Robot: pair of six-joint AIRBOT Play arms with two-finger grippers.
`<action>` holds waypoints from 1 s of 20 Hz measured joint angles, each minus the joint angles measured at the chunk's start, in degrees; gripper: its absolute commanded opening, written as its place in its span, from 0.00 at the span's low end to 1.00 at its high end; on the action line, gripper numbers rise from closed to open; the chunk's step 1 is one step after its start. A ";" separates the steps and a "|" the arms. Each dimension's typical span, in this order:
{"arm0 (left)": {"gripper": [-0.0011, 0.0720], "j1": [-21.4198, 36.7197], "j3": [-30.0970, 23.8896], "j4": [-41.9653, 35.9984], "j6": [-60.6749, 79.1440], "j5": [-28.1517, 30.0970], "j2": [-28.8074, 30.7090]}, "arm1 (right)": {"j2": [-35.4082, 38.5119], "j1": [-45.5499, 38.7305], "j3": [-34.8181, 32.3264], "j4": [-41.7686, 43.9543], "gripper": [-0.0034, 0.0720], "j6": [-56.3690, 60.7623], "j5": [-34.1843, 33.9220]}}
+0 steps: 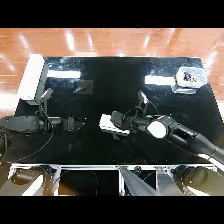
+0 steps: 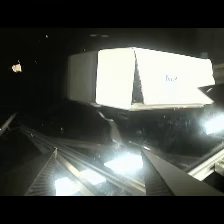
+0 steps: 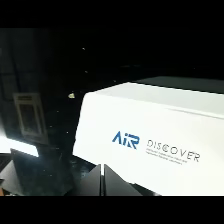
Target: Fold the box and place the chain.
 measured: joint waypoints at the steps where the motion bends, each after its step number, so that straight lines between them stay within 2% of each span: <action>1: 0.87 -0.04 0.00 -0.02 0.00 -0.02 0.00 | -0.50 0.04 -0.07 0.04 0.08 -0.15 0.07; 20: 0.87 -0.13 0.00 -0.04 0.02 -0.39 0.00 | -5.49 0.07 -0.11 0.22 0.08 -4.44 3.23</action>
